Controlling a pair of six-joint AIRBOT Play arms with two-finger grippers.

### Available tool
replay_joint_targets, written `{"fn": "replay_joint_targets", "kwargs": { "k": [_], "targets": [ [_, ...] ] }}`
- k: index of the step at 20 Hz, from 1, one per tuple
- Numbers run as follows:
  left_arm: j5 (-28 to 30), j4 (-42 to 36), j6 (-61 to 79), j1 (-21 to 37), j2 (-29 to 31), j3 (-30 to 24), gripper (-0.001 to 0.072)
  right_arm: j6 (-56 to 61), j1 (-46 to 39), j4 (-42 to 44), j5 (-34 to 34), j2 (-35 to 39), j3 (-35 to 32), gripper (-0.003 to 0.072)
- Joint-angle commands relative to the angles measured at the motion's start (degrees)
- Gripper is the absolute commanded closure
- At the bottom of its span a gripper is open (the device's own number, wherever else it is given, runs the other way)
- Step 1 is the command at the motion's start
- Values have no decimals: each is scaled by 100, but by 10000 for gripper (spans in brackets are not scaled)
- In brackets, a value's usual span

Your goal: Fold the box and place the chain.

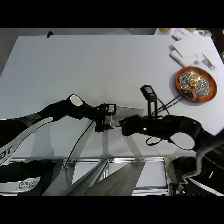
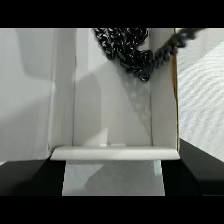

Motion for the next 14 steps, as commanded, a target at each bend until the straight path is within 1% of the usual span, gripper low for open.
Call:
{"fn": "replay_joint_targets", "kwargs": {
  "k": [1, 2, 3, 4, 5, 6, 7, 9, 11, 12, 14],
  "targets": [
    [2, 2, 2, 0, 2, 0, 559, 92, 175, 2, -221, -407, 7, 668],
    [2, 2, 2, 0, 4, 0, 559, 136, 175, 9, -219, -490, 7, 634],
    [2, 2, 2, 0, 4, 0, 559, 162, 175, 26, -214, -505, 9, 525],
    [2, 2, 2, 0, 4, 0, 559, 157, 168, 26, -192, -466, 28, 492],
    [2, 2, 2, 0, 4, 0, 559, 133, 90, 11, -46, -407, 109, 492],
    [4, 2, 2, 0, 4, 0, 559, 79, -87, -46, 256, -339, 258, 492],
    [2, 2, 2, 0, 4, 0, 559, 66, -304, -216, 627, -262, 435, 492],
    [0, 2, 2, 0, 4, 0, 559, -33, -885, -796, 1593, -122, 876, 493],
    [2, 2, 2, 0, 4, 0, 559, -83, -1458, -1215, 2356, -55, 1233, 515],
    [2, 2, 2, 0, 4, 0, 559, -140, -1740, -1364, 2599, -52, 1364, 530],
    [4, 2, 2, 0, 4, 0, 559, -216, -2216, -1600, 2712, -57, 1423, 640]
  ]
}}
